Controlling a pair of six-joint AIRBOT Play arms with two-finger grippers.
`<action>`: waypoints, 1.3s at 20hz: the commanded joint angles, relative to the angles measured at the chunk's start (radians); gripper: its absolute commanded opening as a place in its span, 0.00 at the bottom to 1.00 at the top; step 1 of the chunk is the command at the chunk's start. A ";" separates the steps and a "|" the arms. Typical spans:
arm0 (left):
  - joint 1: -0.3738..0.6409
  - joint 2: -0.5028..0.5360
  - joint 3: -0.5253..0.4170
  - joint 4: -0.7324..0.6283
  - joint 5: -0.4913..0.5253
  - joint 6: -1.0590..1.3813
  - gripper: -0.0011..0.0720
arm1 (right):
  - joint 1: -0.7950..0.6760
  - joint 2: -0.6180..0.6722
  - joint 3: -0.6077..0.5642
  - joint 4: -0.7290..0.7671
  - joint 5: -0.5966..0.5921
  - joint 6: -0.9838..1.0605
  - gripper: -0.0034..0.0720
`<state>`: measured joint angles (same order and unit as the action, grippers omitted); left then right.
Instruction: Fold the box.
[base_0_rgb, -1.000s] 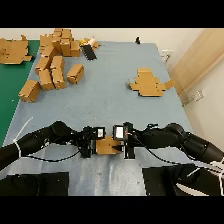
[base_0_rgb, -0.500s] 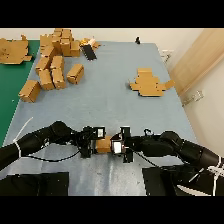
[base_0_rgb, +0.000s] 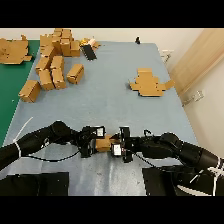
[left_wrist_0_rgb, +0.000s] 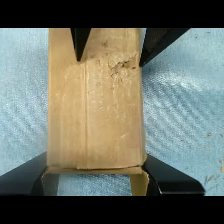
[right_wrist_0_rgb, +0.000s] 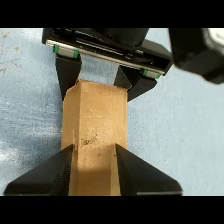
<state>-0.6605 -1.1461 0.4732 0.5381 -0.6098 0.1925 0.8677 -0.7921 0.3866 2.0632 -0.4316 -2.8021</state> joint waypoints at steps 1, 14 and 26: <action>0.000 0.000 0.000 0.001 -0.002 0.001 0.61 | 0.001 0.000 -0.001 0.002 -0.018 0.000 0.60; 0.000 0.000 0.000 0.001 -0.002 0.002 0.61 | 0.062 -0.002 -0.002 -0.002 -0.002 0.000 0.60; 0.000 0.000 0.000 0.001 -0.002 0.001 0.61 | 0.095 -0.013 -0.015 -0.078 0.109 0.001 0.60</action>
<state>-0.6609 -1.1461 0.4732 0.5388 -0.6128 0.1932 0.9539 -0.8047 0.3721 1.9903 -0.3298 -2.8025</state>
